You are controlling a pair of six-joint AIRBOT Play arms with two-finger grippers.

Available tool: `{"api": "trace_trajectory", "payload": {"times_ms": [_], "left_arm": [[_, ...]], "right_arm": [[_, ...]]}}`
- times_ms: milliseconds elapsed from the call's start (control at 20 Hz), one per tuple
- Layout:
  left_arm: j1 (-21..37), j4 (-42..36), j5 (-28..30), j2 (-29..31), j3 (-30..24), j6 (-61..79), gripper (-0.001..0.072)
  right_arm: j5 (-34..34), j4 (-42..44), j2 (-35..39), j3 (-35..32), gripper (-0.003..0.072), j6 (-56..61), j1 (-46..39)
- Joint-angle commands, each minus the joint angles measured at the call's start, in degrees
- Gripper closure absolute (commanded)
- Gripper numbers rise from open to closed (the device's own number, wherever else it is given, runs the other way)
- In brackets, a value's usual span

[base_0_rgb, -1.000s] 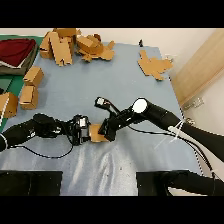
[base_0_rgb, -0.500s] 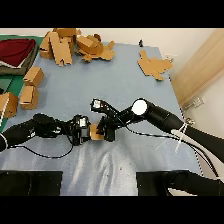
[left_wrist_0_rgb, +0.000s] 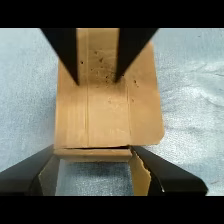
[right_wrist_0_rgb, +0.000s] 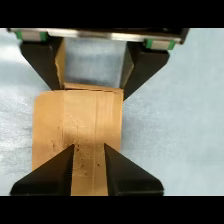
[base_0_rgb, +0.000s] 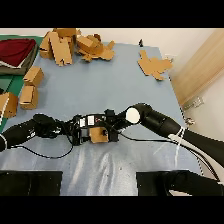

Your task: Fold the box.

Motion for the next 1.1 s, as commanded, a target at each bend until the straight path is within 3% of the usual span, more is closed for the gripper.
{"api": "trace_trajectory", "payload": {"times_ms": [0,500,1050], "left_arm": [[0.02,0.02,0.04,0.02,-0.02,0.04,0.0187],[0.00,0.02,0.07,0.02,-0.02,0.04,0.0187],[0.00,0.02,0.04,0.02,-0.02,0.04,0.0188]], "right_arm": [[-4.42,-11.23,0.02,0.31,0.0375,3.93,3.56],[0.66,-17.03,4.17,1.22,0.0375,16.22,6.45],[0.20,-5.38,3.72,1.25,0.0376,15.47,6.95]]}}
